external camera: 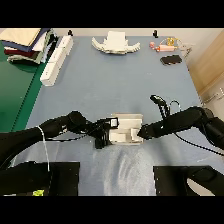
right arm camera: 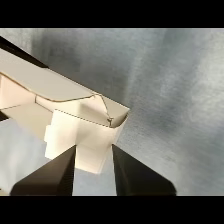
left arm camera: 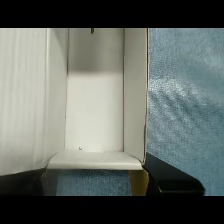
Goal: Fold the box.
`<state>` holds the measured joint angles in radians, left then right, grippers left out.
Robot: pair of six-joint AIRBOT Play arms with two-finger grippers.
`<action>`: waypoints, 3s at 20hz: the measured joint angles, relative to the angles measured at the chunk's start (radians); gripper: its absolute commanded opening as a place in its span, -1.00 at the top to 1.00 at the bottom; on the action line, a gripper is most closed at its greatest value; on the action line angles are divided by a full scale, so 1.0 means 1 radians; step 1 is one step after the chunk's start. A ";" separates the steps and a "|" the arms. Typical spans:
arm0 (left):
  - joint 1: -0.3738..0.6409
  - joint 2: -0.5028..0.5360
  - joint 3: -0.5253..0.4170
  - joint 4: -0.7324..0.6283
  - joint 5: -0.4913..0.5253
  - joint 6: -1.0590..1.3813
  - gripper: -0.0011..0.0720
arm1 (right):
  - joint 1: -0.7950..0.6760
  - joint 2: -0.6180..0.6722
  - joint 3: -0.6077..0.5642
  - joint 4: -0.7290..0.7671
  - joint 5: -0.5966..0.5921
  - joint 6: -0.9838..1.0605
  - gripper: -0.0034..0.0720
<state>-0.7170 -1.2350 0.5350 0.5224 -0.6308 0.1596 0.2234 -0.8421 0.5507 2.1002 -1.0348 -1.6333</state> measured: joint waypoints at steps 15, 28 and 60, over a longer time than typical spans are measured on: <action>0.000 0.000 0.000 0.000 0.000 0.000 -0.16 | 0.392 -0.271 0.220 -0.483 -0.098 0.776 -0.06; 0.000 0.000 0.000 0.000 0.000 0.000 -0.16 | 0.431 -0.377 0.266 -0.541 -0.151 0.936 0.60; 0.000 0.000 0.000 0.000 0.000 0.000 -0.16 | 0.018 -0.221 0.353 -0.571 -0.278 0.547 0.91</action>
<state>-0.7170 -1.2350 0.5350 0.5228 -0.6308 0.1593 0.2413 -1.0634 0.9039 1.5291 -1.3125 -1.0859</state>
